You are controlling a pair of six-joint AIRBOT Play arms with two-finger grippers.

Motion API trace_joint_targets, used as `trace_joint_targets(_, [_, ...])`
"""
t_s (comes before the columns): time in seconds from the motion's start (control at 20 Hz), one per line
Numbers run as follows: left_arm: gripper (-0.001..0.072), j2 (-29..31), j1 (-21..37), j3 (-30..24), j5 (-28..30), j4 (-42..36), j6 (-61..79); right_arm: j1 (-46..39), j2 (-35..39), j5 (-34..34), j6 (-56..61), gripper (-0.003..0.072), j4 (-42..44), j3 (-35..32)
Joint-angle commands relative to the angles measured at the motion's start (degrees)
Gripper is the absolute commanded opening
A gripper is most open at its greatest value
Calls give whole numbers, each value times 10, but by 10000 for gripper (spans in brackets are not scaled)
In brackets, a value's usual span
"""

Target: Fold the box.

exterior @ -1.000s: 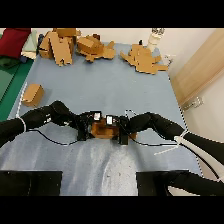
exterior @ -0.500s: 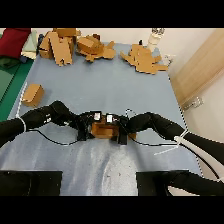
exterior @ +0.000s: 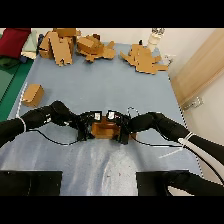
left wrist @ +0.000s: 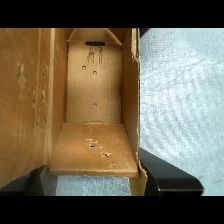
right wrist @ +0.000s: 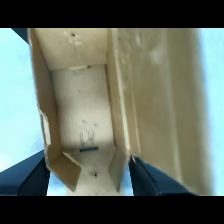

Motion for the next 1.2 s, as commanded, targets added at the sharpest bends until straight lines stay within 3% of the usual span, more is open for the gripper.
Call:
trace_joint_targets(0.0, [317,0,0,0,1,0,0,0,25,-9,89,706,-70,1])
trace_joint_targets(0.25, [317,0,0,0,1,0,0,0,92,-77,261,705,-209,1])
trace_joint_targets(0.4, [318,0,0,0,1,-1,0,0,144,-109,433,702,-205,1])
trace_joint_targets(0.45, [318,0,0,0,1,0,0,0,154,-103,511,543,-168,1])
trace_joint_targets(0.5, [318,0,0,0,1,0,0,0,157,-100,587,55,-117,1])
trace_joint_targets(0.55, [318,0,0,0,1,0,0,0,153,-76,640,6,-73,0])
trace_joint_targets(0.7, [318,0,0,0,0,3,-31,0,115,1,641,3,66,1])
trace_joint_targets(0.9, [318,0,0,0,-4,15,-48,1,47,15,570,3,176,39])
trace_joint_targets(1.15, [318,0,0,0,-5,15,-48,1,-2,48,521,3,181,76])
